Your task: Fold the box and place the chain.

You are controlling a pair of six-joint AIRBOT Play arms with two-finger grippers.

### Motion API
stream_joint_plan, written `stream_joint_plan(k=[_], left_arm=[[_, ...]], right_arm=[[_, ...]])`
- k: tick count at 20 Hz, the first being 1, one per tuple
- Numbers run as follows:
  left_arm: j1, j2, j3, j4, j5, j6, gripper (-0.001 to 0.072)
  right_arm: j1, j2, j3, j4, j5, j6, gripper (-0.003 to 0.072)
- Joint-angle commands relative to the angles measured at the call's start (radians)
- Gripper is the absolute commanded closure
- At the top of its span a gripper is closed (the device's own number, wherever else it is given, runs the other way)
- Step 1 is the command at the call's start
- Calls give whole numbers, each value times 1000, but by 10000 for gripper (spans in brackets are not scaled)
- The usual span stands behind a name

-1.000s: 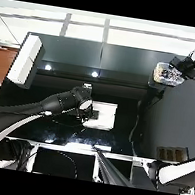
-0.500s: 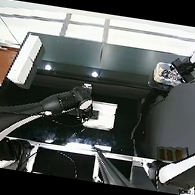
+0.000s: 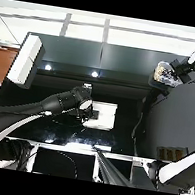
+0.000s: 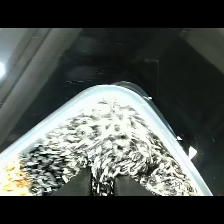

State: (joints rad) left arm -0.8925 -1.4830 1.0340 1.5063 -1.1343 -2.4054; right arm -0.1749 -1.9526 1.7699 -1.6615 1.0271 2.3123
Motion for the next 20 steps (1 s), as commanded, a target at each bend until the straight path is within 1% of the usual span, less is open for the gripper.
stream_joint_plan(k=[1,4,8,13,16,17,18,19,20], left_arm=[[0,0,0,0,2,0,676],[0,0,0,0,3,0,675],[0,0,0,0,4,0,676],[0,0,0,0,3,0,676],[0,0,0,0,4,0,676],[0,0,0,0,4,0,676],[0,0,0,0,4,0,675],[0,0,0,0,5,0,675],[0,0,0,0,5,0,675]], right_arm=[[-8,21,42,5,39,-124,642],[-20,86,71,10,68,-243,643],[-33,216,104,37,104,-414,645],[-43,434,122,200,130,-649,645],[-44,576,122,341,146,-727,645],[-43,622,122,391,169,-752,645],[-42,663,121,429,216,-775,645],[-39,707,107,460,278,-801,645],[-28,766,68,483,314,-823,645]])
